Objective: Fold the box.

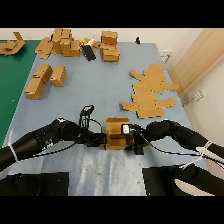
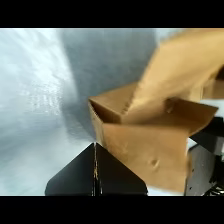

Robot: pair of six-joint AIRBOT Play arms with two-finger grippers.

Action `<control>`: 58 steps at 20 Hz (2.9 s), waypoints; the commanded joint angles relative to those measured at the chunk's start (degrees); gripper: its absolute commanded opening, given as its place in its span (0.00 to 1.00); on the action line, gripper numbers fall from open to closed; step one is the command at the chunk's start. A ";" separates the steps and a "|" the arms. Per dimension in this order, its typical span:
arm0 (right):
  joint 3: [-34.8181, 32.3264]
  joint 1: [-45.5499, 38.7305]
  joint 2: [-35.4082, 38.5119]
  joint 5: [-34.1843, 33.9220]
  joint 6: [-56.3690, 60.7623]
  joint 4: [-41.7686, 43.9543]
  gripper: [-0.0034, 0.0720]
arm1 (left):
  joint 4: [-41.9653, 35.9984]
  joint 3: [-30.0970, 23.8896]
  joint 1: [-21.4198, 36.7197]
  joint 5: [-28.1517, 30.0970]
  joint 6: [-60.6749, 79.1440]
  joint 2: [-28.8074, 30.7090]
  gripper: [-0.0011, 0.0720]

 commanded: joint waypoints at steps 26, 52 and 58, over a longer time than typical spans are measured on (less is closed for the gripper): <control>-0.02 0.04 0.00 0.02 0.00 0.00 0.64 | -4.46 0.31 2.82 -0.61 5.20 3.30 0.57; -0.02 0.04 0.00 0.02 0.02 0.00 0.64 | 20.63 13.75 -9.27 -9.55 -25.97 -10.45 0.79; -0.02 0.04 0.00 0.02 0.02 0.00 0.64 | 23.04 18.38 -12.33 -12.83 -30.03 -16.13 0.79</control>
